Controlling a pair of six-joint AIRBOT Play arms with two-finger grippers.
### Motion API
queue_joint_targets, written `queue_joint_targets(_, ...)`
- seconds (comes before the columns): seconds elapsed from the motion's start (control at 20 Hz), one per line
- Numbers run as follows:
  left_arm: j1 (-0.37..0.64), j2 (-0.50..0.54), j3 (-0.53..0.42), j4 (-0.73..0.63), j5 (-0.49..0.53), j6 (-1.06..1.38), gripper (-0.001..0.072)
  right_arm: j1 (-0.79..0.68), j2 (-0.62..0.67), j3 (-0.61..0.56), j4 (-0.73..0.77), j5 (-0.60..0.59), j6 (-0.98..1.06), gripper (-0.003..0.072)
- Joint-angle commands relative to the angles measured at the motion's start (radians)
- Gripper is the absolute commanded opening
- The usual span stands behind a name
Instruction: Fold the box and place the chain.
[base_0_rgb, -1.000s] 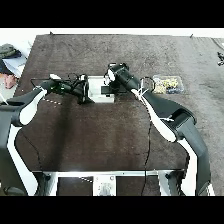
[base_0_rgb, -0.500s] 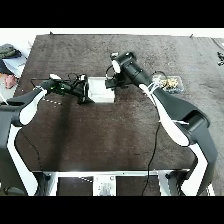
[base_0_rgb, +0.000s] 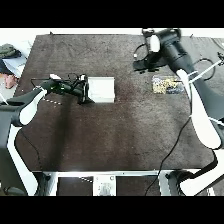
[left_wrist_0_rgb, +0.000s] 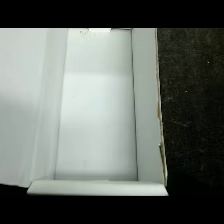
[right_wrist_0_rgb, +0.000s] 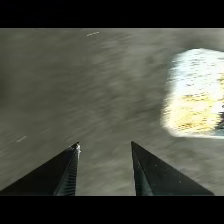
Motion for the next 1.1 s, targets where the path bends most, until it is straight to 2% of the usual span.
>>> queue_joint_targets(0.0, 0.001, 0.000, 0.000, 0.000, 0.000, 0.000, 0.0467, -0.109, 0.065, -0.114, -0.002, -0.163, -0.020, 0.0396)
queue_joint_targets(0.15, 0.001, 0.000, 0.000, 0.000, 0.001, 0.001, 0.0467, -0.159, 0.109, -0.272, 0.002, -0.293, -0.057, 0.0395)
queue_joint_targets(0.3, 0.001, 0.000, 0.000, 0.000, 0.001, 0.000, 0.0467, -0.219, 0.155, -0.447, 0.065, -0.499, -0.057, 0.0395)
queue_joint_targets(0.35, 0.001, 0.000, 0.000, 0.000, 0.001, 0.000, 0.0467, -0.238, 0.158, -0.482, 0.078, -0.521, -0.057, 0.0395)
queue_joint_targets(0.5, 0.001, 0.000, 0.000, 0.000, 0.001, 0.000, 0.0467, -0.298, 0.141, -0.539, 0.128, -0.530, -0.135, 0.0395)
queue_joint_targets(0.65, 0.001, 0.000, 0.000, 0.000, 0.001, 0.000, 0.0467, -0.344, 0.142, -0.571, 0.196, -0.605, -0.163, 0.0368)
queue_joint_targets(0.85, 0.001, 0.000, 0.000, 0.000, 0.001, 0.001, 0.0467, -0.373, 0.110, -0.573, 0.314, -0.572, -0.300, 0.0363)
queue_joint_targets(0.9, 0.001, 0.000, 0.000, 0.000, 0.001, 0.000, 0.0467, -0.374, 0.102, -0.573, 0.325, -0.574, -0.309, 0.0300)
queue_joint_targets(0.95, 0.001, 0.000, 0.000, 0.000, 0.001, 0.000, 0.0467, -0.375, 0.097, -0.573, 0.329, -0.574, -0.320, 0.0277)
queue_joint_targets(1.05, 0.001, 0.000, 0.000, 0.000, 0.001, 0.000, 0.0467, -0.375, 0.088, -0.572, 0.330, -0.570, -0.322, 0.0278)
